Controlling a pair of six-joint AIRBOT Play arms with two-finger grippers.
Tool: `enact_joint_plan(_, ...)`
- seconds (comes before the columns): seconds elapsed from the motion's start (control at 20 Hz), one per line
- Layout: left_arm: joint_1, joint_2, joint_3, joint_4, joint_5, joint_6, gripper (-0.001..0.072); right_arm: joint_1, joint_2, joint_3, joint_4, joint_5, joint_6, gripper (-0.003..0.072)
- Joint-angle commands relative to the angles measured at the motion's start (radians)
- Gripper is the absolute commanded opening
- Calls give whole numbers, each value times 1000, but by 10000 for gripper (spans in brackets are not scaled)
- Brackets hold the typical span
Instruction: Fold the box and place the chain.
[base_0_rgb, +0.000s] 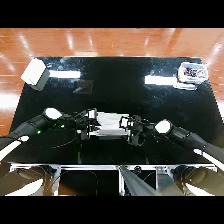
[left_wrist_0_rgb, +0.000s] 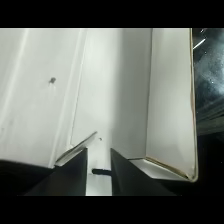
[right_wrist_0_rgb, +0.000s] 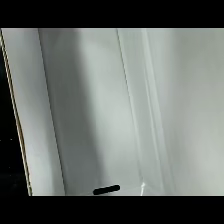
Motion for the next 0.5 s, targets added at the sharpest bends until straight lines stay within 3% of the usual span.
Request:
enact_joint_plan(0.0, -1, -1, 1, 2, -2, 1, 381, 1, -1, 0, 0, 0, 0, 635)
enact_joint_plan(0.05, -1, -1, 1, 2, -1, 1, 510, 1, -1, 0, 0, 0, 0, 635)
enact_joint_plan(0.2, -1, -1, 1, 1, 2, 1, 508, 1, -1, 0, 0, 0, 0, 635)
enact_joint_plan(0.3, -1, -1, 1, -1, 4, 0, 411, 1, -1, 0, 0, 0, 0, 635)
enact_joint_plan(0.45, -1, -1, 1, -1, 3, 1, 412, 1, -1, 0, 0, 0, 0, 635)
